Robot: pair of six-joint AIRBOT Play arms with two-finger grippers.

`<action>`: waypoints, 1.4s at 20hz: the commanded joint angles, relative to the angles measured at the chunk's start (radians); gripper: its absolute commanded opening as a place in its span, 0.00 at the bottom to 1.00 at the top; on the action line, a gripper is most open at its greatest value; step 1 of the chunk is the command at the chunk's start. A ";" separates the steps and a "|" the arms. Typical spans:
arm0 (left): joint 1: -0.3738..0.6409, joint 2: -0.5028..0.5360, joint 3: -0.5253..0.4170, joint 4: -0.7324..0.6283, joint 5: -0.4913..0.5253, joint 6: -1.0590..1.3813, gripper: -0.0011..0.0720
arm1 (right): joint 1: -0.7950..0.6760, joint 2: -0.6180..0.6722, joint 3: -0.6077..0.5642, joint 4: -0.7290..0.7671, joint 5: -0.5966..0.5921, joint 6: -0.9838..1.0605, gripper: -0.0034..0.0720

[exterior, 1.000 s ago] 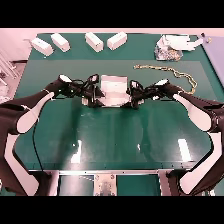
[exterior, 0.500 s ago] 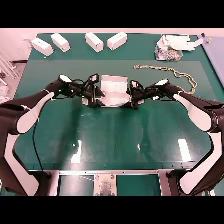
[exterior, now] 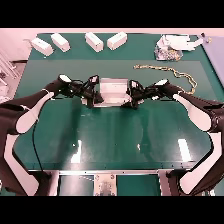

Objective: Fold the box and place the chain.

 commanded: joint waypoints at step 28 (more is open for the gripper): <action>0.262 0.146 0.000 0.291 0.053 -0.973 0.03 | -0.001 0.000 0.001 -0.001 0.000 0.000 0.79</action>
